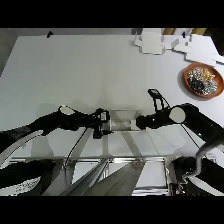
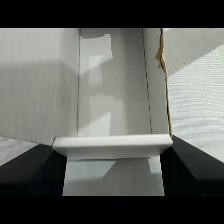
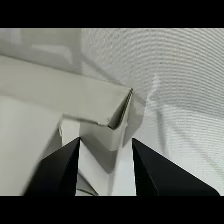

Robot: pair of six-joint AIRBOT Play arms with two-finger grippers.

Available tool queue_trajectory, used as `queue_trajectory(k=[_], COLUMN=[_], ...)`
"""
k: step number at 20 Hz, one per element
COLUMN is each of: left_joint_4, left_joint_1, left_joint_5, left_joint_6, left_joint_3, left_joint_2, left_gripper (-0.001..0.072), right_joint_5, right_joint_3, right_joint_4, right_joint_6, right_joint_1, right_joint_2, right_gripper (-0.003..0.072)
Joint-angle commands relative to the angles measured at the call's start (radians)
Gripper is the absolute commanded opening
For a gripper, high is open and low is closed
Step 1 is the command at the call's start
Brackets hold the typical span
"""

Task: Fold the box and place the chain.

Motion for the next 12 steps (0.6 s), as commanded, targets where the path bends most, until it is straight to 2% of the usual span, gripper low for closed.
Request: queue_trajectory(k=[1, 5, 9, 12], left_joint_4=[0.001, 0.001, 0.001, 0.001], left_joint_1=[0.000, 0.000, 0.000, 0.000], left_joint_5=[0.000, 0.000, -0.001, -0.001], left_joint_6=[0.000, 0.000, 0.000, 0.000], left_joint_3=[0.000, 0.000, 0.000, 0.000], left_joint_2=[0.000, 0.000, 0.000, 0.000], left_gripper=[0.0255, 0.0255, 0.0255, 0.0255], right_joint_5=[0.021, 0.055, 0.044, 0.001], right_joint_3=[0.068, 0.097, 0.105, 0.113], right_joint_4=[-0.110, -0.195, -0.206, -0.211], right_joint_6=[0.175, 0.309, 0.386, 0.418], right_joint_1=[0.069, 0.113, 0.143, 0.150], right_joint_2=[-0.058, -0.111, -0.154, -0.156], right_gripper=[0.0361, 0.0339, 0.0339, 0.0278])
